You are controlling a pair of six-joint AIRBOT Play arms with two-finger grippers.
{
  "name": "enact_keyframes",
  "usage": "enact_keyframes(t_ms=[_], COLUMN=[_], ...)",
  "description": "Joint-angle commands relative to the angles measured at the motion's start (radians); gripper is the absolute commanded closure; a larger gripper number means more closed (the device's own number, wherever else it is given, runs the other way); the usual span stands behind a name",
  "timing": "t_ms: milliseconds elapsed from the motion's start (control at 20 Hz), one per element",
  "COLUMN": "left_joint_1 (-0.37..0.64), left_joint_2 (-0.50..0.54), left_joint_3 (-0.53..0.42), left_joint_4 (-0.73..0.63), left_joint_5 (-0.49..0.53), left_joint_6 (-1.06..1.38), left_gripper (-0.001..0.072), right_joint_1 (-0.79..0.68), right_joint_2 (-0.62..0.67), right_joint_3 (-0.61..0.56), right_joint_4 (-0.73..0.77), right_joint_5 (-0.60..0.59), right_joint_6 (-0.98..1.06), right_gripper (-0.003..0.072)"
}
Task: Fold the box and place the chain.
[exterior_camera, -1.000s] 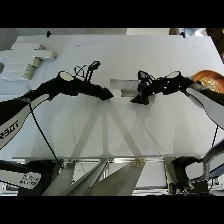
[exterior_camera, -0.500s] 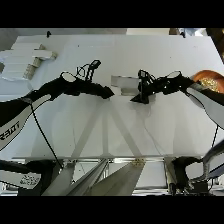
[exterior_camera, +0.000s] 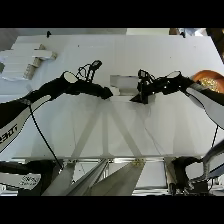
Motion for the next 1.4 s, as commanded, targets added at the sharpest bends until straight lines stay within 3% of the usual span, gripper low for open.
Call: enact_keyframes(t_ms=[0,200,450,550,750,950,1200,1350], left_joint_1=[0.000,0.001,0.003,0.003,0.002,-0.013,-0.017,-0.039], left_joint_2=[0.018,0.025,0.024,0.024,0.024,0.018,-0.082,-0.127], left_joint_3=[0.004,0.006,0.006,0.006,0.013,0.140,0.299,0.317], left_joint_4=[0.006,-0.010,-0.163,-0.161,-0.092,0.193,0.217,0.224], left_joint_5=[-0.010,-0.022,-0.017,-0.017,0.004,-0.055,-0.246,-0.251], left_joint_6=[-0.034,-0.041,-0.029,-0.012,-0.034,-0.254,-0.414,-0.445], left_gripper=[0.0196,0.0187,0.0186,0.0186,0.0190,0.0199,0.0213,0.0213], right_joint_1=[0.000,0.000,0.000,0.000,0.000,0.000,0.000,0.000], right_joint_2=[0.001,0.001,0.001,0.001,0.001,0.001,0.001,0.001], right_joint_3=[0.000,0.000,0.000,0.000,0.000,0.000,0.000,0.000], right_joint_4=[-0.004,-0.004,-0.004,-0.004,-0.004,-0.004,-0.004,-0.004], right_joint_5=[-0.003,-0.003,-0.003,-0.003,-0.003,-0.003,-0.003,-0.003], right_joint_6=[0.001,0.001,0.001,0.001,0.001,0.001,0.001,0.001], right_gripper=[0.0268,0.0268,0.0268,0.0268,0.0268,0.0268,0.0268,0.0268])
